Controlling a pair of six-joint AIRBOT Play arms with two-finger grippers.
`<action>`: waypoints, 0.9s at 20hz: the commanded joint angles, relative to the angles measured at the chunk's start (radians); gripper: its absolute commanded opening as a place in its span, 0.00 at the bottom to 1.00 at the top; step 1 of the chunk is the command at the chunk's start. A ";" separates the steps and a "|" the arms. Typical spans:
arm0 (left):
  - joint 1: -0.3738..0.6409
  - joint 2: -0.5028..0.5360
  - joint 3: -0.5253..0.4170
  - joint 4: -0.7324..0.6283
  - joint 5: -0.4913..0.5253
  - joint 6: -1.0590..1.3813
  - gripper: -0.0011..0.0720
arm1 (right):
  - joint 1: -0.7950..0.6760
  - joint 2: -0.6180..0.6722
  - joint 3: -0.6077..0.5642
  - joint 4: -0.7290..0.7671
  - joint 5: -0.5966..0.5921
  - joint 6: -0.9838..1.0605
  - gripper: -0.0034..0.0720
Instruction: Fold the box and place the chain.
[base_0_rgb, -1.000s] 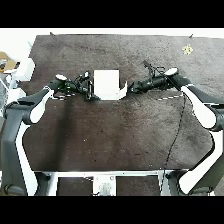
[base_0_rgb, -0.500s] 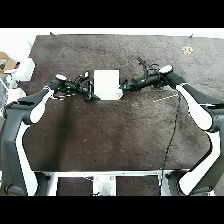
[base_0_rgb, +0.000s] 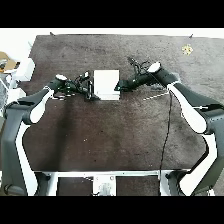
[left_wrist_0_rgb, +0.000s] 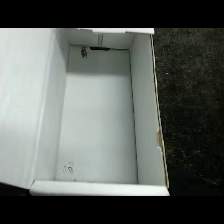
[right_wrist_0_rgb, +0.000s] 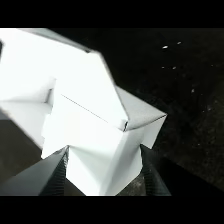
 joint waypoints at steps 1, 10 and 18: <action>0.000 0.000 0.000 0.001 0.000 0.000 0.51 | 0.037 0.000 0.006 -0.100 -0.057 0.084 0.70; 0.000 0.000 0.000 0.000 0.000 0.000 0.51 | 0.130 0.000 0.100 -0.490 -0.019 0.384 0.68; 0.000 0.000 0.000 0.000 0.000 0.000 0.51 | 0.217 -0.121 0.378 -0.735 0.259 0.539 0.62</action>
